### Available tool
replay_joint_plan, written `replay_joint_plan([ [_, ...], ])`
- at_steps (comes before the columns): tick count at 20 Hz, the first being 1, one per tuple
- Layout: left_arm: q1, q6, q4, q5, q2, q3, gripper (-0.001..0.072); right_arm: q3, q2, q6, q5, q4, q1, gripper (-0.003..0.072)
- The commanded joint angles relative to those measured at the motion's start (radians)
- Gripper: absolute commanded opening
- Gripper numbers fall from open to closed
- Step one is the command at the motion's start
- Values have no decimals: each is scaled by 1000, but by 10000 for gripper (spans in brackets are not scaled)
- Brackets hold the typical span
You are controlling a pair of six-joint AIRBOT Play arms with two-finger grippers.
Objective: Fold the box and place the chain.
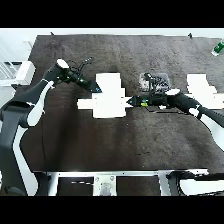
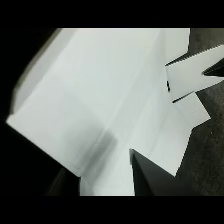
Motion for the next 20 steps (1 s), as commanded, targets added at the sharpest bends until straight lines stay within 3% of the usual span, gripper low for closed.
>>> replay_joint_plan([
  [1, 0, 10, -1, -16, -1, 1, 404, 0, 0, 0, 1, -10, 1, 14],
  [3, 0, 16, 0, -18, -1, 1, 357, 0, 0, 0, 0, -10, 1, 14],
  [8, 0, 34, -1, -45, -1, 1, 337, 0, 0, 0, 0, -10, 1, 14],
  [9, 0, 34, -1, -39, -1, 1, 228, 0, 0, 0, 0, -10, 0, 14],
  [11, 0, 34, -7, -21, -1, 1, 116, 0, 0, 0, 0, -10, 1, 14],
  [12, 0, 35, -9, -13, -1, 1, 111, 0, 0, 0, 0, -10, 1, 14],
  [13, 0, 60, -9, -12, -1, 1, 22, 0, 0, 0, 0, -10, 0, 15],
  [14, 0, 104, -9, -15, -1, 1, 21, 0, 0, 0, 1, -9, 0, 45],
  [16, 0, 162, -9, -18, -1, 1, 20, 0, 0, 0, 2, -9, -1, 290],
  [20, 0, 338, -43, -108, -1, 1, 14, 3, 18, 0, 55, 19, -89, 312],
])
